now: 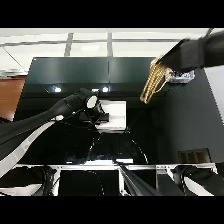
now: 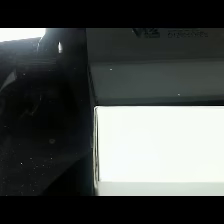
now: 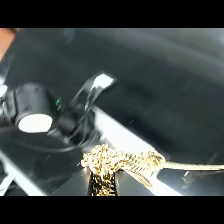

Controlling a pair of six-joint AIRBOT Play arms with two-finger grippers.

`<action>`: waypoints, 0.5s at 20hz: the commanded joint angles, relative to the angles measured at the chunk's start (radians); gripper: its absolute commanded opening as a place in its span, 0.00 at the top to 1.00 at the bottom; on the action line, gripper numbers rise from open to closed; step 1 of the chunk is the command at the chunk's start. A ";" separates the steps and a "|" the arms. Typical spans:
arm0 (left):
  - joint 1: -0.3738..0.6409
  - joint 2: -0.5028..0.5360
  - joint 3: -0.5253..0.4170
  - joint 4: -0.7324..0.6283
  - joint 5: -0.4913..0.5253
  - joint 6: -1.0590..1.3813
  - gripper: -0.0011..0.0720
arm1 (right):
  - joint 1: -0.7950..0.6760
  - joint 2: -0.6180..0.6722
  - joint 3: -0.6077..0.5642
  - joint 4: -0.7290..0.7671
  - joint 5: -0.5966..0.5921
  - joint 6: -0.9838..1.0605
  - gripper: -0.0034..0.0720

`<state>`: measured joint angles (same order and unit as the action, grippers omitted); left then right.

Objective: Fold the box and place the chain.

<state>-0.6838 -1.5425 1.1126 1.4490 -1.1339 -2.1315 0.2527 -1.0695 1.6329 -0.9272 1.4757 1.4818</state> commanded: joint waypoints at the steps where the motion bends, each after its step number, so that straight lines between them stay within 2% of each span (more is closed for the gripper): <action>1: 0.001 -0.001 0.001 0.000 -0.001 0.000 0.95 | 0.062 0.000 -0.142 0.062 -0.079 0.001 0.93; 6: 0.001 -0.001 0.001 0.000 -0.001 0.000 0.95 | 0.138 0.000 -0.355 0.120 -0.233 -0.010 0.93; 10: 0.001 -0.001 0.001 0.000 -0.001 0.000 0.95 | 0.177 -0.012 -0.512 0.209 -0.406 -0.010 0.93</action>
<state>-0.6838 -1.5425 1.1126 1.4490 -1.1343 -2.1315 0.3981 -1.0740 1.2274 -0.7815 1.2041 1.4734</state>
